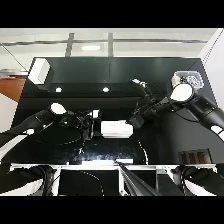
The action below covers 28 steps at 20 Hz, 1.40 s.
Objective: Fold the box and place the chain.
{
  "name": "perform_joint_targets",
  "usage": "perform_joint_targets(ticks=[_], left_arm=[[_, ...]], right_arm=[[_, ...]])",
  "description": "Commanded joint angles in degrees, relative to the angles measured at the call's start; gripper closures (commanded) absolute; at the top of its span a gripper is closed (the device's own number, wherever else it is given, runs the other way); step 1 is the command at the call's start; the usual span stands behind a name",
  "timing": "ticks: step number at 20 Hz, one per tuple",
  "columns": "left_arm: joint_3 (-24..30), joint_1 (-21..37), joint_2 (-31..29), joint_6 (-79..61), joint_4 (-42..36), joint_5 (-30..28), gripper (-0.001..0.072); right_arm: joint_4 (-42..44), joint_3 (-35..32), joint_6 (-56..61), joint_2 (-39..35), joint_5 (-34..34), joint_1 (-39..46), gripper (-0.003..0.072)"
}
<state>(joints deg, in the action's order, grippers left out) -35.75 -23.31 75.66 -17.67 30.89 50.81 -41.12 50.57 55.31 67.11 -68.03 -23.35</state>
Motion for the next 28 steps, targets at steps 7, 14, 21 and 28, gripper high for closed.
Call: perform_joint_targets(ticks=[7,14,21,28], left_arm=[[-0.02,0.00,0.04,-0.02,0.00,-0.07,0.0244],[-0.02,0.00,0.04,-0.02,0.00,-0.07,0.0243],[-0.02,0.00,0.04,-0.02,0.00,-0.07,0.0243],[-0.02,0.02,0.04,0.00,0.00,-0.04,0.0243]], right_arm=[[15.91,-4.04,2.01,10.14,5.90,-4.28,0.0644],[10.03,-4.07,5.29,11.04,7.93,-4.28,0.0644],[9.49,-4.46,5.44,13.68,10.03,-5.25,0.0644],[9.46,-1.79,2.23,10.93,4.28,-4.28,0.0644]])
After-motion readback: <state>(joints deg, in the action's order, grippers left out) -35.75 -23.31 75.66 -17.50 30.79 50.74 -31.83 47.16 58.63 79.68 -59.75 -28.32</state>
